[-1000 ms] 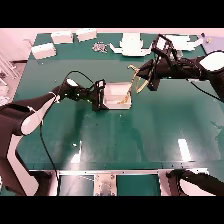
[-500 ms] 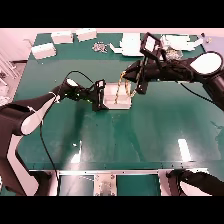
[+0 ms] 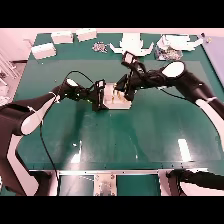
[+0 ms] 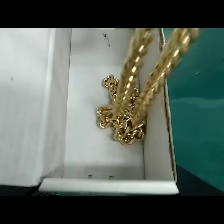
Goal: Fold the box and place the chain.
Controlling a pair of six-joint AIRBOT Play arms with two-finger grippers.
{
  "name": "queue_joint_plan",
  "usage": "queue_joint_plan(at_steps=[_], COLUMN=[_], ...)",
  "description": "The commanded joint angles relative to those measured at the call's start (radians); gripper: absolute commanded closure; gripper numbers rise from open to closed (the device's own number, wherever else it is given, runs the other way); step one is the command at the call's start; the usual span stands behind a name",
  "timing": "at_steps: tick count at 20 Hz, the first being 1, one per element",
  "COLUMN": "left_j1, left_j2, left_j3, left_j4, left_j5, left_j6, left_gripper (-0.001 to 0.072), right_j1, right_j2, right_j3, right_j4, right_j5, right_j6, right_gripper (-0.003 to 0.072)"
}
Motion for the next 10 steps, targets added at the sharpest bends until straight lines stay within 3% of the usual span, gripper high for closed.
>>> queue_joint_plan(at_steps=[1, 2, 3, 4, 10], left_j1=[0.0, 0.0, 0.0, 0.0, 0.0], left_j2=[0.0, 0.0, 0.0, 0.0, 0.0], left_j3=[0.0, 0.0, 0.0, 0.0, 0.0], left_j4=[0.0, 0.0, 0.0, 0.0, 0.0], left_j5=[0.0, 0.0, 0.0, 0.001, 0.0], left_j6=[0.0, 0.0, 0.0, 0.0, 0.0], left_gripper=[0.024, 0.0241, 0.024, 0.0241, 0.024], right_j1=[0.003, 0.003, 0.002, -0.003, -0.136], right_j2=[-0.086, -0.089, -0.087, -0.084, -0.05], right_j3=[0.0, 0.0, 0.0, 0.0, 0.001], right_j4=[-0.009, -0.032, -0.059, -0.084, -0.209], right_j5=[0.003, 0.003, 0.002, 0.002, 0.038], right_j6=[0.003, 0.002, 0.003, 0.003, -0.024], right_gripper=[0.0674, 0.0562, 0.0352, 0.0192, 0.0189])
